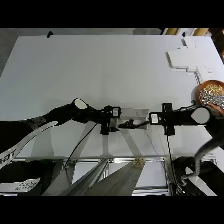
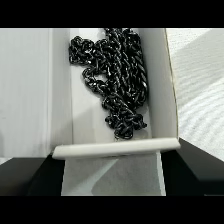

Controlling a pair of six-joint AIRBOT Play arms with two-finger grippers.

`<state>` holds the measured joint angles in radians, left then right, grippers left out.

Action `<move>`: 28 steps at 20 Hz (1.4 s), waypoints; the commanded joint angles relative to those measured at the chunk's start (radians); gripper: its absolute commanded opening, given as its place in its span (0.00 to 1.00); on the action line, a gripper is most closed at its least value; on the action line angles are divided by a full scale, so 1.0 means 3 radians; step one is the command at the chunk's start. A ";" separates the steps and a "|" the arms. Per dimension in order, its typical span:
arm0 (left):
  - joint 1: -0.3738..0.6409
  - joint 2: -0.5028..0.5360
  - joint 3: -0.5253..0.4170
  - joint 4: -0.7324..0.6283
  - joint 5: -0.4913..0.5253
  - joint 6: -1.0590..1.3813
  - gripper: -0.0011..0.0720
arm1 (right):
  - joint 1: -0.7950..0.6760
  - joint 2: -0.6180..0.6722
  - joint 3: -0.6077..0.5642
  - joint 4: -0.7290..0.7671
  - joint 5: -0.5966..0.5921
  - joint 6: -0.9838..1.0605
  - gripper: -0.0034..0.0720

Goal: Fold the box and place the chain.

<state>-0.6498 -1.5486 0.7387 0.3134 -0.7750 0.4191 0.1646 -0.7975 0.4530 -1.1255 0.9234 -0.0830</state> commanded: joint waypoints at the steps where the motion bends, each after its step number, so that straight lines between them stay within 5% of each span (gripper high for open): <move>1: 0.0000 0.0000 0.0000 0.0000 0.0000 0.0000 0.30 | 0.0034 0.0395 -0.0001 0.0390 0.0092 0.0028 0.07; 8: 0.0000 0.0000 0.0000 0.0000 0.0000 0.0001 0.30 | 0.0575 0.0518 -0.0001 0.1022 -0.0051 -0.0053 0.07; 14: 0.0000 0.0000 0.0000 0.0000 0.0000 0.0001 0.30 | 0.1024 0.0313 -0.0001 0.1960 -0.0543 -0.0628 0.07; 19: 0.0000 0.0000 0.0000 0.0000 0.0000 0.0001 0.30 | 0.1151 -0.0179 -0.0001 0.1689 -0.0629 -0.0626 0.07; 22: 0.0000 0.0000 0.0000 0.0000 0.0000 0.0001 0.30 | 0.1147 -0.0341 -0.0001 0.1445 -0.0694 -0.0554 0.23; 28: 0.0000 0.0000 0.0000 0.0000 0.0000 0.0001 0.30 | 0.1147 0.0053 -0.0001 0.0052 -0.0665 0.0327 0.11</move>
<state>-0.6498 -1.5486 0.7387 0.3134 -0.7753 0.4191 0.5076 -0.8322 0.4526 -0.8864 0.7242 -0.1219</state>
